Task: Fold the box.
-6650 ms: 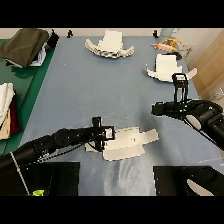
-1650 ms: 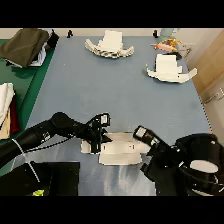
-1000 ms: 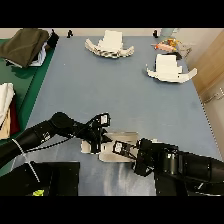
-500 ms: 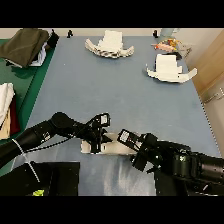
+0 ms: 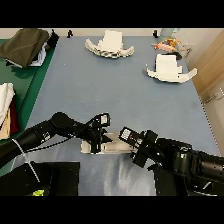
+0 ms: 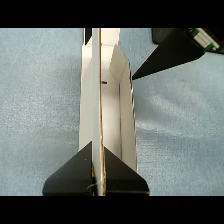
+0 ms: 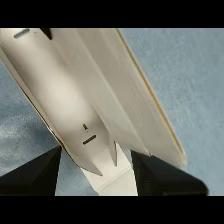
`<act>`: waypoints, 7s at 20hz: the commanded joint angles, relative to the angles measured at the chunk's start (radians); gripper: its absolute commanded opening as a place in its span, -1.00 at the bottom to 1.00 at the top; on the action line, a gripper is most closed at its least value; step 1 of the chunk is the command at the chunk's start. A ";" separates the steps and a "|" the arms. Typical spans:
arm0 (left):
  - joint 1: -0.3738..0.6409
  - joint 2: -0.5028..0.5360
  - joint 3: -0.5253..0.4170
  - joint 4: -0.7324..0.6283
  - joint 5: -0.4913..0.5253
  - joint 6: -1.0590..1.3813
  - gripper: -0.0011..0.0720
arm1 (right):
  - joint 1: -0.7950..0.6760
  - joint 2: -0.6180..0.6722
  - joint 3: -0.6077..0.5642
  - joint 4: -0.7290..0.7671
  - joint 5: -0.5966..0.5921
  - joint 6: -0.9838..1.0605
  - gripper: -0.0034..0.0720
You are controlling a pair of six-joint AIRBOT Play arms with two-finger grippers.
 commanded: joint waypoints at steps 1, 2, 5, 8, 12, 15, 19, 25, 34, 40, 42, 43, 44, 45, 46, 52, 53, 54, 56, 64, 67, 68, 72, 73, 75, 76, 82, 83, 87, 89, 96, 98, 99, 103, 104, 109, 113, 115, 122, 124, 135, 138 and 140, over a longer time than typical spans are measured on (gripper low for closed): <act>-0.001 -0.001 0.000 0.000 0.000 0.000 -0.93 | -0.089 0.002 -0.021 0.152 -0.091 -0.244 0.87; -0.001 -0.001 0.000 0.000 0.000 0.000 -0.93 | -0.131 0.002 -0.022 0.223 -0.091 -0.338 0.87; -0.001 -0.001 0.000 0.000 0.000 0.000 -0.93 | -0.279 0.002 -0.022 0.419 -0.090 -0.620 0.87; -0.001 -0.001 0.000 0.000 0.000 0.000 -0.93 | -0.416 -0.002 -0.024 0.640 -0.083 -0.942 0.87; -0.001 -0.001 0.000 0.000 0.000 0.000 -0.93 | -0.565 -0.042 -0.024 0.863 -0.041 -1.278 0.87; -0.001 -0.001 0.000 0.000 0.000 0.000 -0.93 | -0.599 -0.124 -0.023 0.927 -0.019 -1.312 0.87; -0.001 -0.001 0.000 0.000 0.000 0.000 -0.93 | -0.597 -0.163 -0.023 0.942 -0.018 -1.258 0.87; -0.001 -0.001 0.000 0.000 0.000 0.000 -0.93 | -0.598 -0.162 -0.021 0.942 -0.019 -1.259 0.86; -0.001 -0.001 0.000 0.000 0.000 0.000 -0.93 | -0.598 -0.162 -0.038 0.977 -0.005 -1.456 0.86; -0.001 -0.001 0.000 0.000 0.000 0.000 -0.93 | -0.599 -0.162 -0.099 1.011 -0.095 -1.594 0.86; -0.001 -0.001 0.000 0.000 0.000 0.000 -0.93 | -0.598 -0.162 -0.108 1.015 -0.115 -1.604 0.86; -0.001 -0.001 0.000 0.000 0.000 0.000 -0.93 | -0.598 -0.162 -0.110 1.019 -0.117 -1.604 0.86; -0.001 -0.001 0.000 0.000 0.000 0.000 -0.93 | -0.598 -0.162 -0.110 1.019 -0.117 -1.603 0.86; -0.001 -0.001 0.000 0.000 0.000 0.000 -0.93 | -0.598 -0.162 -0.110 1.019 -0.117 -1.603 0.86; -0.001 -0.001 0.000 0.000 0.000 0.000 -0.93 | -0.598 -0.162 -0.110 1.019 -0.117 -1.603 0.86; -0.001 -0.001 0.000 0.000 0.000 0.000 -0.93 | -0.599 -0.162 -0.120 1.023 -0.117 -1.603 0.86; -0.001 -0.001 0.000 0.000 0.000 0.000 -0.93 | -0.599 -0.162 -0.120 1.023 -0.117 -1.603 0.86; -0.001 -0.001 0.000 0.000 0.000 0.000 -0.93 | -0.599 -0.162 -0.120 1.022 -0.117 -1.603 0.86; -0.001 -0.001 0.000 0.000 0.000 0.000 -0.93 | -0.599 -0.162 -0.120 1.022 -0.137 -1.603 0.83; -0.001 -0.001 0.000 0.000 0.000 0.000 -0.93 | -0.626 -0.162 -0.138 1.086 -0.140 -1.621 0.68; -0.001 -0.001 0.000 0.000 0.000 0.000 -0.93 | -0.635 -0.162 -0.141 1.099 -0.132 -1.644 0.38; -0.001 -0.001 0.000 0.000 0.000 0.000 -0.93 | -0.635 -0.162 -0.146 1.100 -0.132 -1.645 0.38; -0.001 -0.001 0.000 0.000 0.000 0.000 -0.93 | -0.635 -0.162 -0.159 1.108 -0.132 -1.645 0.38; -0.001 -0.001 0.000 0.000 0.000 0.000 -0.93 | -0.635 -0.162 -0.159 1.108 -0.132 -1.646 0.39; -0.001 -0.001 0.000 0.000 0.000 0.000 -0.93 | -0.635 -0.162 -0.159 1.108 -0.132 -1.665 0.40; -0.001 -0.001 0.000 0.000 0.000 0.000 -0.93 | -0.635 -0.162 -0.159 1.108 -0.132 -1.672 0.42; -0.001 -0.001 0.000 0.000 0.000 0.000 -0.93 | -0.635 -0.162 -0.159 1.147 -0.135 -1.716 0.78; -0.001 -0.001 0.000 0.000 0.000 0.000 -0.93 | -0.635 -0.162 -0.159 1.146 -0.135 -1.716 0.78; -0.001 -0.001 0.000 0.000 0.000 0.000 -0.93 | -0.635 -0.162 -0.175 1.145 -0.139 -1.716 0.70; -0.001 -0.001 0.000 0.000 0.000 0.000 -0.93 | -0.635 -0.162 -0.176 1.144 -0.139 -1.716 0.44; -0.001 -0.001 0.000 0.000 0.000 0.000 -0.93 | -0.635 -0.162 -0.175 1.132 -0.148 -1.716 0.37; -0.001 -0.001 0.000 0.000 0.000 0.000 -0.93 | -0.635 -0.162 -0.175 1.133 -0.142 -1.715 0.37; -0.001 -0.001 0.000 0.000 0.000 0.000 -0.93 | -0.635 -0.162 -0.175 1.133 -0.143 -1.715 0.37; -0.001 -0.001 0.000 0.000 0.000 0.000 -0.93 | -0.635 -0.162 -0.175 1.133 -0.143 -1.715 0.37; -0.001 -0.001 0.000 0.000 0.000 0.000 -0.93 | -0.635 -0.162 -0.175 1.133 -0.143 -1.715 0.37; -0.001 -0.001 0.000 0.000 0.000 0.000 -0.93 | -0.635 -0.162 -0.175 1.133 -0.143 -1.715 0.37; -0.001 -0.001 0.000 -0.026 0.000 0.000 -0.93 | -0.635 -0.162 -0.175 1.133 -0.143 -1.715 0.37; -0.001 -0.001 0.000 -0.034 0.001 0.000 -0.93 | -0.635 -0.162 -0.175 1.133 -0.143 -1.715 0.37; -0.001 -0.001 0.000 -0.038 0.005 -0.001 -0.92 | -0.635 -0.162 -0.175 1.133 -0.143 -1.715 0.37; -0.001 0.000 0.000 -0.037 0.004 -0.012 -0.85 | -0.635 -0.162 -0.175 1.133 -0.143 -1.715 0.37; 0.001 0.230 0.000 0.462 -0.150 -0.739 0.34 | -0.635 -0.162 -0.175 1.133 -0.143 -1.715 0.37; 0.000 0.363 0.000 0.562 -0.250 -1.101 -0.39 | -0.635 -0.162 -0.175 1.133 -0.143 -1.715 0.37; -0.002 0.411 0.000 0.506 -0.306 -1.189 -0.93 | -0.635 -0.162 -0.175 1.133 -0.143 -1.715 0.37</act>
